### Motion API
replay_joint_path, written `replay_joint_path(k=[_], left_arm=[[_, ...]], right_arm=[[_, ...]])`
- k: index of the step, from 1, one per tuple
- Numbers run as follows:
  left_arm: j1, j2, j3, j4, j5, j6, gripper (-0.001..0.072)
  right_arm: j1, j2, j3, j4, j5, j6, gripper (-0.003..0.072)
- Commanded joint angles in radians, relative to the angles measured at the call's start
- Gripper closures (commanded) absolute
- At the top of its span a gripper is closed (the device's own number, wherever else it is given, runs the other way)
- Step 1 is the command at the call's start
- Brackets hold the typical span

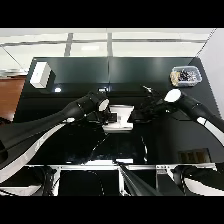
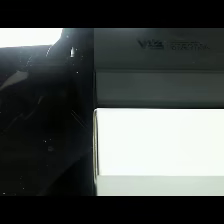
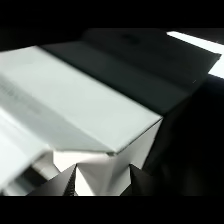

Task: Fold the box and place the chain.

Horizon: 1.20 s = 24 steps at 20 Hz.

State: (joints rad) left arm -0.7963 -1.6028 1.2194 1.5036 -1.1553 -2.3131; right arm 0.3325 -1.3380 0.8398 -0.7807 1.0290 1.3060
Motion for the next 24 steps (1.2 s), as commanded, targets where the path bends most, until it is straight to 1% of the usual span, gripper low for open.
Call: replay_joint_path(k=[1,3,6,9,12,18,22,24], left_arm=[[0.000,0.000,0.001,-0.001,0.003,0.002,0.0684],[0.000,0.000,0.001,-0.001,0.003,0.002,0.0684],[0.000,0.000,0.001,-0.001,0.003,0.002,0.0684],[0.000,0.000,0.001,-0.001,0.003,0.002,0.0684],[0.000,0.000,0.001,-0.001,0.003,0.002,0.0684],[0.000,0.000,0.001,-0.001,0.003,0.002,0.0684],[0.000,0.000,0.001,-0.001,0.006,0.002,0.0684],[0.000,0.000,0.001,-0.001,0.006,0.002,0.0684]], right_arm=[[0.132,-0.001,0.060,-0.302,-0.097,0.301,0.0323],[0.192,-0.001,0.082,-0.439,-0.108,0.430,0.0324],[0.238,-0.011,0.084,-0.554,-0.110,0.584,0.0324],[0.249,-0.024,0.084,-0.567,-0.117,0.698,0.0324],[0.257,-0.038,0.085,-0.569,-0.086,0.710,0.0324],[0.293,-0.042,0.088,-0.635,-0.064,0.745,0.0325],[0.301,-0.100,0.169,-0.650,0.013,0.748,0.0325],[0.322,-0.110,0.181,-0.670,0.028,0.777,0.0325]])
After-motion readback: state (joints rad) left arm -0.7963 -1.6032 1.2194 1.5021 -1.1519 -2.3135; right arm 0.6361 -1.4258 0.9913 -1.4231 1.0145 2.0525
